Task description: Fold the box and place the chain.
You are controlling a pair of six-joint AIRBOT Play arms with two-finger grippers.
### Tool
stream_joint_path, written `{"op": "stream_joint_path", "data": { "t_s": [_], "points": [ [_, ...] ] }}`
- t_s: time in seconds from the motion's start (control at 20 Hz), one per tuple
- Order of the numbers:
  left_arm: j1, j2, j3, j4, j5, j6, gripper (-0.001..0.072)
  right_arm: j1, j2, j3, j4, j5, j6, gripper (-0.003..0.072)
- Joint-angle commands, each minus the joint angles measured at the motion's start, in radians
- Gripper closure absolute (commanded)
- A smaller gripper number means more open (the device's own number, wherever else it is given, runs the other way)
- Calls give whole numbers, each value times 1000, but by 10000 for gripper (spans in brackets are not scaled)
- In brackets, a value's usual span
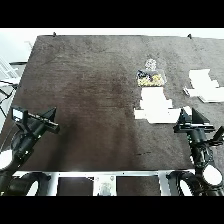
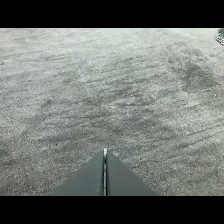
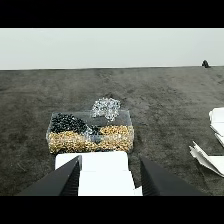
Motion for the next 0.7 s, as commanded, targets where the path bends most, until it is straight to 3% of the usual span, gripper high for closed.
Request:
{"op": "stream_joint_path", "data": {
  "t_s": [0.0,0.35,0.55,0.65],
  "points": [
    [0,1,0,0,0,0,689,0,1,1,0,0,0,236],
    [0,1,0,0,0,0,689,-18,-14,69,6,-7,8,236],
    [0,1,0,0,0,0,689,-161,-251,195,79,26,7,235],
    [0,1,0,0,-1,0,689,-288,-431,284,79,177,7,235]
  ]
}}
